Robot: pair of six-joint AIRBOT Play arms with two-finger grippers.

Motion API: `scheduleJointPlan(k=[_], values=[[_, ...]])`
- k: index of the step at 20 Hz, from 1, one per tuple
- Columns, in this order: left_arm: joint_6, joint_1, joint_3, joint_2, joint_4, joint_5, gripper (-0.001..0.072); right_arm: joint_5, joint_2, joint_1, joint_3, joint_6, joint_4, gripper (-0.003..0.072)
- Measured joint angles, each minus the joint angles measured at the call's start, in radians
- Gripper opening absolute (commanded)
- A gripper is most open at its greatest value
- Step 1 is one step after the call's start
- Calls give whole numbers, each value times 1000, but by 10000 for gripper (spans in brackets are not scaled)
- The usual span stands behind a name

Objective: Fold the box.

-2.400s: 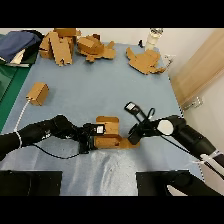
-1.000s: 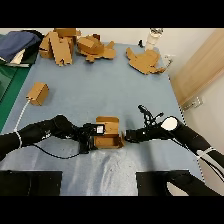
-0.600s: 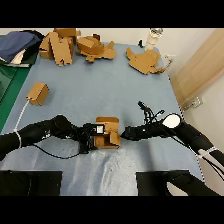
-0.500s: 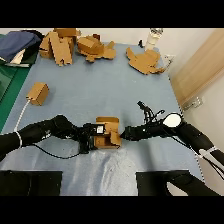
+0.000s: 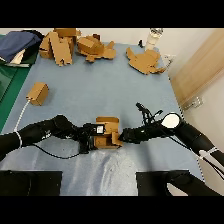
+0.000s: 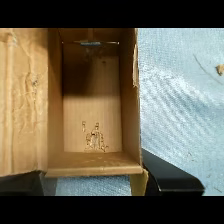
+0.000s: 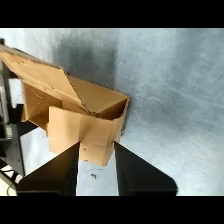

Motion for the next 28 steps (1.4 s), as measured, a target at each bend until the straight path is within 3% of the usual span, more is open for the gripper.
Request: scheduleJointPlan(k=[6, 13, 23, 25, 28], values=[[0, 0, 0, 0, 0, -2, 175, -83, -4, 227, 70, 348, -280, 357], [0, 0, 0, 0, 0, -2, 175, 19, -137, 427, 230, 704, -581, 357], [0, 0, 0, 0, 0, -1, 175, 192, -322, 515, 374, 843, -748, 358], [0, 0, 0, 0, 0, -1, 175, 203, -344, 523, 380, 866, -747, 480], [0, 0, 0, 0, 0, 0, 175, 177, -359, 529, 384, 901, -718, 486]])
